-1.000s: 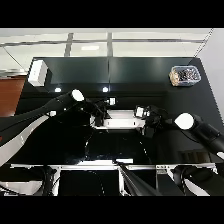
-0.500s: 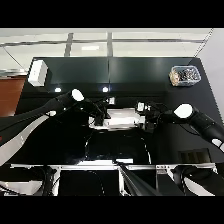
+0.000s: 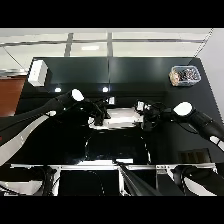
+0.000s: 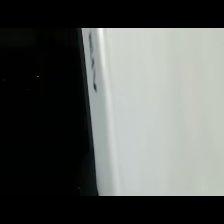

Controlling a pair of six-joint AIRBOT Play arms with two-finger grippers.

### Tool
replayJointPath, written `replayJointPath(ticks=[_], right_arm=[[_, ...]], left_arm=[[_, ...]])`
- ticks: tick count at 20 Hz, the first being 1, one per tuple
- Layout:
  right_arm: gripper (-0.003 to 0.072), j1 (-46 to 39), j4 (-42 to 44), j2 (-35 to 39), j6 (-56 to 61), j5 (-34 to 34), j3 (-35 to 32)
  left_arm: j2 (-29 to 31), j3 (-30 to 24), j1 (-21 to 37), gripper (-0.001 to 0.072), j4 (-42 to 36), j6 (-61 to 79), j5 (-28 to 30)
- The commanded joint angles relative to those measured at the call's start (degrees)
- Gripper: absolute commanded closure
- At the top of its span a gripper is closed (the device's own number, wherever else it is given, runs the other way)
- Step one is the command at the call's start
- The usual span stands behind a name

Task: Fold the box and place the chain.

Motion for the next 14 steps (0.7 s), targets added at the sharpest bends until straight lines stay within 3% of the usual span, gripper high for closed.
replayJointPath(ticks=[1,4,14], right_arm=[[0.001,0.0,2.5,-0.2,-1.0,1.0,0.1],[0.001,0.0,3.0,-0.9,-1.7,3.9,0.0],[0.0011,-1.9,2.8,-6.7,-5.8,3.8,0.0]], left_arm=[[0.0,0.0,0.0,0.0682,0.0,0.0,0.0],[0.0,0.0,0.0,0.0682,0.0,0.0,0.0],[0.0,0.0,0.0,0.0682,0.0,0.0,0.0]])
